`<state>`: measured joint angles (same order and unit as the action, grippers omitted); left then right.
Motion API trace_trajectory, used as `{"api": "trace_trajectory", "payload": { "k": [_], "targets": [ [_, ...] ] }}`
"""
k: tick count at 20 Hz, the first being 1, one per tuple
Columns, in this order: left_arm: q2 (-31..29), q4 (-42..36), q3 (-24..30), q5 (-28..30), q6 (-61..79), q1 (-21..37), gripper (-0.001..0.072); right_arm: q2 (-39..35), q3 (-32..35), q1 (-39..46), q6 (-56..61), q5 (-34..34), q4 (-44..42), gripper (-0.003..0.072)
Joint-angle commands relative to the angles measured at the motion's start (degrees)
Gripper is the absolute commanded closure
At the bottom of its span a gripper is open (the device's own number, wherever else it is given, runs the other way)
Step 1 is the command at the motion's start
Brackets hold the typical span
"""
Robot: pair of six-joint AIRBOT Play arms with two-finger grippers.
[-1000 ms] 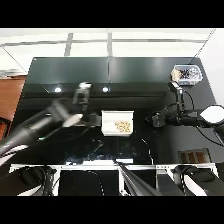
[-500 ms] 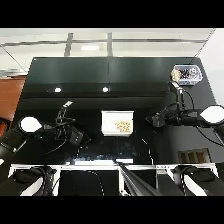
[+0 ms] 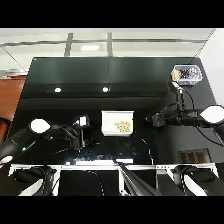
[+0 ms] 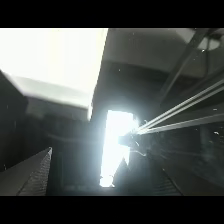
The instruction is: Fold the box and place the chain.
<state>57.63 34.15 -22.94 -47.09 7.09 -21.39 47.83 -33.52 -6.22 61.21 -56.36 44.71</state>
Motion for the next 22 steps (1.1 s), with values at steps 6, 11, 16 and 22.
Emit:
{"api": "trace_trajectory", "payload": {
  "k": [6,11,16,22],
  "targets": [
    [15.5,-3.3,-10.5,1.4,6.7,-1.3,-0.0004,0.0,0.0,0.0,0.1,-0.2,-0.3,0.0414],
    [18.7,-2.4,-14.4,0.9,5.1,-1.6,-0.0004,0.0,0.0,0.0,0.1,-0.2,-0.3,0.0415],
    [19.9,1.4,-15.4,-0.9,5.7,-2.9,-0.0003,0.0,0.0,0.0,0.1,-0.2,-0.3,0.0414],
    [19.9,1.4,-15.4,-0.7,5.7,-3.9,-0.0003,0.0,0.0,0.0,0.1,0.2,-0.3,0.0414]
  ]
}}
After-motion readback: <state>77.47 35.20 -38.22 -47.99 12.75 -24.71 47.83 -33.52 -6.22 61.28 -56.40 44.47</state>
